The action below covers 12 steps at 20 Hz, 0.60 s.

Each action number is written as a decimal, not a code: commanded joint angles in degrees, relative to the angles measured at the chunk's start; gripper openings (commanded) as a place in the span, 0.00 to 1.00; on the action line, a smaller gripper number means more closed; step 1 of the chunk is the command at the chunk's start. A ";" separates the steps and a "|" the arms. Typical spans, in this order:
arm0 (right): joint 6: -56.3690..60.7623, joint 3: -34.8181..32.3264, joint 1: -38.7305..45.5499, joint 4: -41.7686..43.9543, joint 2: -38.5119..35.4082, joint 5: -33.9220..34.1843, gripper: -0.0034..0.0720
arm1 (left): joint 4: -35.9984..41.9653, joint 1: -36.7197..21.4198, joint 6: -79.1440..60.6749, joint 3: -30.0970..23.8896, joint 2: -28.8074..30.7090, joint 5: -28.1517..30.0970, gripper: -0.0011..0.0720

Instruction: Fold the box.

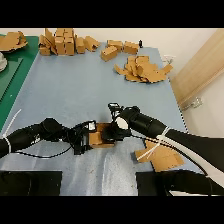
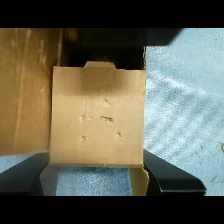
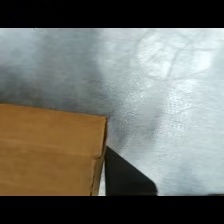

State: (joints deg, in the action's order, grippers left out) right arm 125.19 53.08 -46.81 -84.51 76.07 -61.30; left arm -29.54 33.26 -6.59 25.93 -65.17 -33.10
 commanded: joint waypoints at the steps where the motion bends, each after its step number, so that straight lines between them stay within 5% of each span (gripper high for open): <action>1: 2.99 0.48 -0.44 -0.66 2.10 0.07 0.15 | -0.02 -0.02 -0.04 -0.02 0.04 0.00 0.66; 3: 3.39 0.48 -0.46 -0.59 2.23 0.09 0.05 | -0.02 -0.02 -0.02 -0.02 0.04 0.02 0.66; 6: 3.37 0.50 -0.46 0.07 2.19 0.13 0.05 | -0.02 -0.02 -0.02 -0.02 0.04 0.00 0.66; 8: 3.37 0.61 -0.46 0.52 2.12 0.24 0.47 | -0.02 -0.02 -0.04 -0.02 0.04 0.00 0.66; 9: 3.37 0.63 -0.46 0.50 2.03 0.22 0.55 | -0.02 -0.02 -0.02 -0.02 0.04 0.02 0.66; 12: 3.39 0.66 -0.46 -0.44 0.44 -0.17 0.55 | -0.02 -0.02 -0.02 -0.02 0.04 0.02 0.66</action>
State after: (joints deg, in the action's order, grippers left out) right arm 128.33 53.71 -47.22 -84.36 77.43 -60.84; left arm -29.61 33.26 -6.66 25.93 -65.17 -33.08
